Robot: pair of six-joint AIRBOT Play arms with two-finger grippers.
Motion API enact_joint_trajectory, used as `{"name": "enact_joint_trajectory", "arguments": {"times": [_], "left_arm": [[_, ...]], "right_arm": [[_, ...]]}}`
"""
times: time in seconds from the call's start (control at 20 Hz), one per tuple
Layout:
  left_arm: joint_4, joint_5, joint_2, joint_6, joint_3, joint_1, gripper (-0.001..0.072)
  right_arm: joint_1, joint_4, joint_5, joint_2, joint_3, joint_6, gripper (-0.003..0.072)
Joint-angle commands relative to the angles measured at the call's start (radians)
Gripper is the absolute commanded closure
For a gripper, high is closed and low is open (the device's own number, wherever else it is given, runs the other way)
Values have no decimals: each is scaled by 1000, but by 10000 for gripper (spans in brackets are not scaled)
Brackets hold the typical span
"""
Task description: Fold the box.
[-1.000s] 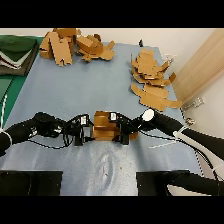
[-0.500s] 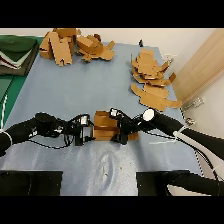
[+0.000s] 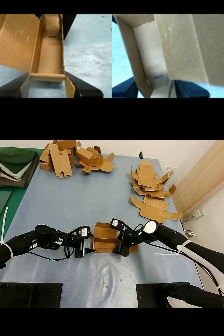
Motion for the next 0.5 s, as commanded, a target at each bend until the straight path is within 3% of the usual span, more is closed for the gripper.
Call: {"name": "enact_joint_trajectory", "arguments": {"times": [0.0, 0.45], "left_arm": [[1, -1, 0, 0, 1, 1, 252], [1, -1, 0, 0, 1, 1, 251]], "right_arm": [[0, -67, -9, 22, 1, 107, 88], [0, -101, 6, 35, 1, 149, 89]]}}
